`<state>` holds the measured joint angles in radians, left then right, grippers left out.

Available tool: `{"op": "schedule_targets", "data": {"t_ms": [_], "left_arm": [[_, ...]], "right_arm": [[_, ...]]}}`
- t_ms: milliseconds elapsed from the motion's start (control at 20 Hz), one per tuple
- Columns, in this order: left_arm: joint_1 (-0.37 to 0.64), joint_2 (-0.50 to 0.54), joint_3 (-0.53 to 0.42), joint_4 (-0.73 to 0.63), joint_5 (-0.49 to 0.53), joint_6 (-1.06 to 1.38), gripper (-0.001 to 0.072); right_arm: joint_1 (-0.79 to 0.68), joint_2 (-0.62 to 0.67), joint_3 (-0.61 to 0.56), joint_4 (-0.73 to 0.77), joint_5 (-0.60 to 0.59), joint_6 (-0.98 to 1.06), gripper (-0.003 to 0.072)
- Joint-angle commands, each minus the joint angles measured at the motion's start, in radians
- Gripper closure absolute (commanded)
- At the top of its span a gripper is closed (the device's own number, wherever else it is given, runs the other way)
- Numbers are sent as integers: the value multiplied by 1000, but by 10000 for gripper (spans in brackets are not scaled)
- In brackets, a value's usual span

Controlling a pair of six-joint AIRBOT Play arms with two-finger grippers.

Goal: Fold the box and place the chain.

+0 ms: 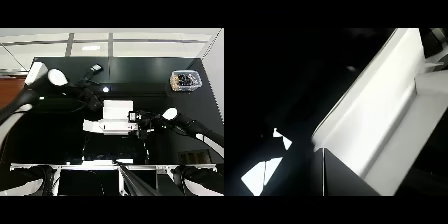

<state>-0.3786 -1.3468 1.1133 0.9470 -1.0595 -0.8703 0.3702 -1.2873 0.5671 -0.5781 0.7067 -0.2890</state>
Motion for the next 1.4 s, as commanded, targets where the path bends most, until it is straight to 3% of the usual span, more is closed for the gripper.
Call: {"op": "schedule_targets", "data": {"t_ms": [0,100,200,250,300,350,450,600,750,850,1050,1150,1250,1350], "left_arm": [[77,192,-74,80,52,6,689],[130,305,-229,-55,187,257,685],[166,344,-363,-156,209,413,684],[160,342,-414,-163,185,468,593],[143,340,-459,-163,190,569,235],[121,338,-502,-162,200,716,7],[65,333,-548,-117,220,909,4],[-12,287,-539,-101,373,916,4],[-46,176,-481,-154,289,920,5],[-65,127,-459,-180,309,919,5],[-93,101,-448,-198,246,919,27],[-93,101,-448,-218,238,919,198],[-93,101,-448,-249,248,913,454],[-93,101,-448,-257,281,913,477]], "right_arm": [[0,0,1,1,0,1,486],[0,0,1,1,0,1,485],[0,0,1,1,0,1,485],[0,0,1,1,0,1,485],[0,0,1,1,0,1,485],[0,0,1,1,0,1,485],[0,0,1,1,-1,1,485],[0,0,1,1,-1,1,485],[0,0,1,1,-1,1,485],[0,0,1,1,-1,1,485],[0,0,1,1,-1,1,485],[0,0,1,1,-4,1,485],[0,0,1,1,-4,1,485],[0,0,1,1,-4,1,485]]}}
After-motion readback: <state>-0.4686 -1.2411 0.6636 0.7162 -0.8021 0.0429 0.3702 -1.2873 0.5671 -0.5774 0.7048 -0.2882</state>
